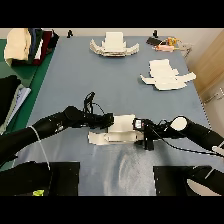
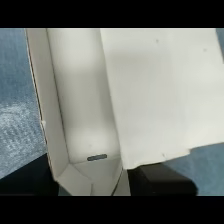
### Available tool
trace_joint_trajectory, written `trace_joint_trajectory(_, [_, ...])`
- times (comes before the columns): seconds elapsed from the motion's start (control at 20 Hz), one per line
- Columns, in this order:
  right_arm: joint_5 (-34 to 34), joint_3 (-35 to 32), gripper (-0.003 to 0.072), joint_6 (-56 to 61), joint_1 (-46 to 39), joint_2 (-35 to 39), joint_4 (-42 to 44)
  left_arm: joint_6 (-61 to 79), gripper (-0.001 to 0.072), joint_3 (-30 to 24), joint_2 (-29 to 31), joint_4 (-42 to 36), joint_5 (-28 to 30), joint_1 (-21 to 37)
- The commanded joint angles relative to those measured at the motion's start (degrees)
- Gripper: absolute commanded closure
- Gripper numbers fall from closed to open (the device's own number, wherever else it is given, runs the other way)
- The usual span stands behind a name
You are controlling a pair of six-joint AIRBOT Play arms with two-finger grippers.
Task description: Fold the box.
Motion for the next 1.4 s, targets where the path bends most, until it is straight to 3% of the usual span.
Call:
trace_joint_trajectory(0.0, [-0.1, 0.0, 0.0183, -0.2, 0.1, 0.1, -0.2, 0.0, 0.0693, 0.2, -2.0, 0.0, -1.8, 0.3])
trace_joint_trajectory(0.15, [-0.1, 0.0, 0.0183, -0.2, 0.1, 0.1, -0.2, 3.6, 0.0692, 1.9, -1.6, 0.1, -2.1, 0.4])
trace_joint_trajectory(0.3, [-0.1, 0.0, 0.0183, -0.2, 0.1, 0.1, -0.2, 10.7, 0.0692, 4.6, 1.9, 0.4, -7.5, 3.1])
trace_joint_trajectory(0.45, [-0.1, 0.0, 0.0183, -0.2, 0.1, 0.1, -0.2, 13.0, 0.0693, 5.4, 9.8, 5.4, -15.2, 8.7])
trace_joint_trajectory(0.65, [-0.1, 0.1, 0.0183, -0.2, 0.1, 0.1, -0.2, 15.3, 0.0692, 5.4, 23.4, 20.0, -26.3, 15.0])
trace_joint_trajectory(0.85, [-0.1, 0.0, 0.0183, -0.2, 0.1, 0.1, -0.2, 35.3, 0.0688, 5.4, 32.6, 25.0, -35.0, 15.2])
trace_joint_trajectory(0.9, [-0.1, 0.0, 0.0183, -0.2, 0.1, 0.1, -0.2, 38.1, 0.052, 5.4, 33.5, 25.0, -34.8, 15.2])
trace_joint_trajectory(0.95, [-0.1, 0.0, 0.0183, -0.2, 0.1, 0.1, -0.2, 40.0, 0.0131, 5.4, 33.8, 25.0, -34.5, 15.2])
trace_joint_trajectory(1.0, [-0.1, 0.0, 0.0183, -0.2, 0.1, 0.1, -0.2, 41.7, 0.0017, 5.3, 33.8, 25.0, -34.2, 15.2])
trace_joint_trajectory(1.15, [-0.1, 0.1, 0.0183, -0.2, 0.1, 0.1, -0.2, 49.7, 0.0017, 5.0, 32.5, 25.4, -35.5, 15.3])
trace_joint_trajectory(1.35, [-0.1, 0.0, 0.0183, -0.2, 0.1, 0.1, -0.2, 60.8, 0.0017, -1.0, 28.1, 22.3, -34.7, 15.1])
